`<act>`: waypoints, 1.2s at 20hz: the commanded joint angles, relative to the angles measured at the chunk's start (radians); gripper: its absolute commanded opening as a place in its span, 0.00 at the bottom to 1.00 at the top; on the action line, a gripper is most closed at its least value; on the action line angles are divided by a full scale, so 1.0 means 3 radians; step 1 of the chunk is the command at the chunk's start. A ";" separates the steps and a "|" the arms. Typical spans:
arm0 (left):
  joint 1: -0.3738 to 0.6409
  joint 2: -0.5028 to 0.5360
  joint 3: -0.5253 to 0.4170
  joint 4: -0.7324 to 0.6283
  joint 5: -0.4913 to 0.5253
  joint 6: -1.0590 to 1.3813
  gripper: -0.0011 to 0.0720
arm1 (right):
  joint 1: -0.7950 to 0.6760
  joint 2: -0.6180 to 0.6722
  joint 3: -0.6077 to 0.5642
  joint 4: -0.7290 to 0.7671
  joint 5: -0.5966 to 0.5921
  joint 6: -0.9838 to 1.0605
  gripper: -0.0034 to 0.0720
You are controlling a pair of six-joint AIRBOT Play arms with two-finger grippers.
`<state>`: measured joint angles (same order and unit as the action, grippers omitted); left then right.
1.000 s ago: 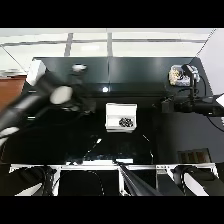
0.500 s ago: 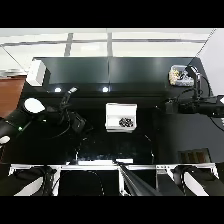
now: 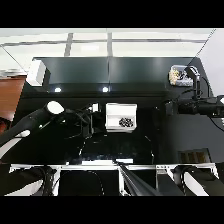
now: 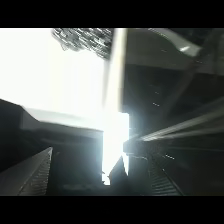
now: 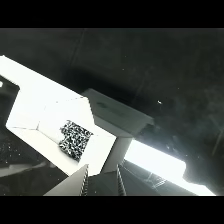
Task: Fold the box and place the chain.
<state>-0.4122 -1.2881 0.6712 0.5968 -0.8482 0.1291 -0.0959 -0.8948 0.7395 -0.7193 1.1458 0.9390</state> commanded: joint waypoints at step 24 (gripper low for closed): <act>-0.0205 -0.0530 0.0381 -0.0209 0.0034 0.0454 0.49 | 0.0559 -0.0099 0.0000 0.0036 -0.1175 0.0544 0.96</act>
